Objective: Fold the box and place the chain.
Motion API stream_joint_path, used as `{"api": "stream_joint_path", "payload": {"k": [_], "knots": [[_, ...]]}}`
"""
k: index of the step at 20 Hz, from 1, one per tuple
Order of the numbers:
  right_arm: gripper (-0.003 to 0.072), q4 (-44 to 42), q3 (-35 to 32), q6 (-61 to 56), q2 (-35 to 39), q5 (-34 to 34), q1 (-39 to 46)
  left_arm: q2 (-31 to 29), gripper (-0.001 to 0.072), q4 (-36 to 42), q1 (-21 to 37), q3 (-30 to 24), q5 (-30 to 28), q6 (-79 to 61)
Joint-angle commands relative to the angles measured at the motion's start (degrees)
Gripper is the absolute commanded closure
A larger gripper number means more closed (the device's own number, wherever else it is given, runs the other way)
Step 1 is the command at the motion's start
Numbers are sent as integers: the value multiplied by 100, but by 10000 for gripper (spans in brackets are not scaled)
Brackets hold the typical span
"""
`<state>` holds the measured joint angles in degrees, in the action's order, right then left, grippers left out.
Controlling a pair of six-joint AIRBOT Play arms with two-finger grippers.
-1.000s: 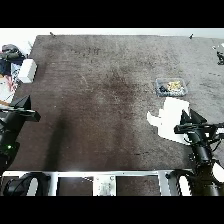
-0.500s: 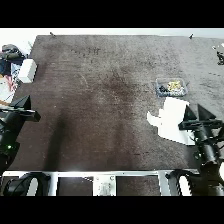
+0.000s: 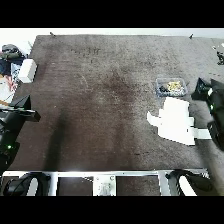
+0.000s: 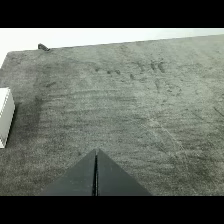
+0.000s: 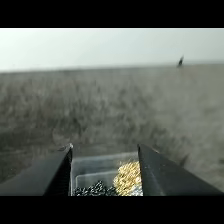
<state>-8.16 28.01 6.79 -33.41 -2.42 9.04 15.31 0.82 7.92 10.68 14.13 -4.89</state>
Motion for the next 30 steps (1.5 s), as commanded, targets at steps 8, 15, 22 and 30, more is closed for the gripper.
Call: {"api": "stream_joint_path", "payload": {"k": [8,15,22,30], "knots": [[211,5541,1891,-5536,-2846,-5241,2481,-7,699,0,4,-2,-2,-2],[226,6546,2651,-5936,-2924,-7486,5281,-7,698,0,4,-2,-4,-2],[284,7357,3602,-5661,-4461,-8358,5781,-7,699,0,4,0,-2,-2],[285,7320,3862,-4205,-5558,-8188,5777,-7,698,0,4,0,-2,-2]]}}
